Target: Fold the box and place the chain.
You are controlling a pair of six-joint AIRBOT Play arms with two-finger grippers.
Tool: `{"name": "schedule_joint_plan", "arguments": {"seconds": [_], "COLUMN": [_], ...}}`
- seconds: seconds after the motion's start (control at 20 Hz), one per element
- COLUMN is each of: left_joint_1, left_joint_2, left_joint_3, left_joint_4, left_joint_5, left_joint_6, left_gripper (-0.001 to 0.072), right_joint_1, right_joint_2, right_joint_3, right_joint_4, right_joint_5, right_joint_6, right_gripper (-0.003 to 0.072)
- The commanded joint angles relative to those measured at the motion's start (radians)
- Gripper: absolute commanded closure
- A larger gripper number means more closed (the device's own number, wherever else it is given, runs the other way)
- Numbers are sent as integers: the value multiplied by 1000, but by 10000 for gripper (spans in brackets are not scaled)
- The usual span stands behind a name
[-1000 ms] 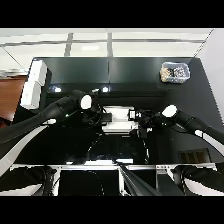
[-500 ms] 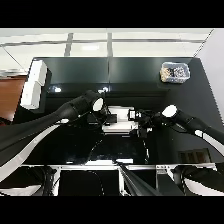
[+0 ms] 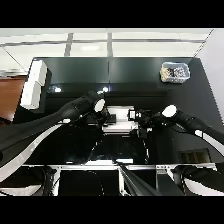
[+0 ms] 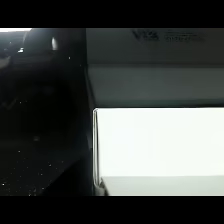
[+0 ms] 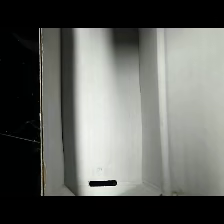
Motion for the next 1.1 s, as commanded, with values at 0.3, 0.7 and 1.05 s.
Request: {"name": "schedule_joint_plan", "arguments": {"seconds": [0.3, 0.7, 1.05], "left_joint_1": [-9, -9, -7], "left_joint_2": [-1, -1, 0], "left_joint_3": [1, 1, 1], "left_joint_4": [1, 3, 2], "left_joint_5": [-2, 2, -1], "left_joint_6": [-13, -34, -17], "left_gripper": [406, 685, 685], "right_joint_1": [0, 0, -12], "right_joint_2": [0, 0, 108], "right_joint_3": [0, 0, 3], "right_joint_4": [1, 2, -159], "right_joint_5": [0, 0, 78], "right_joint_6": [0, 1, 145], "right_gripper": [456, 398, -17]}}
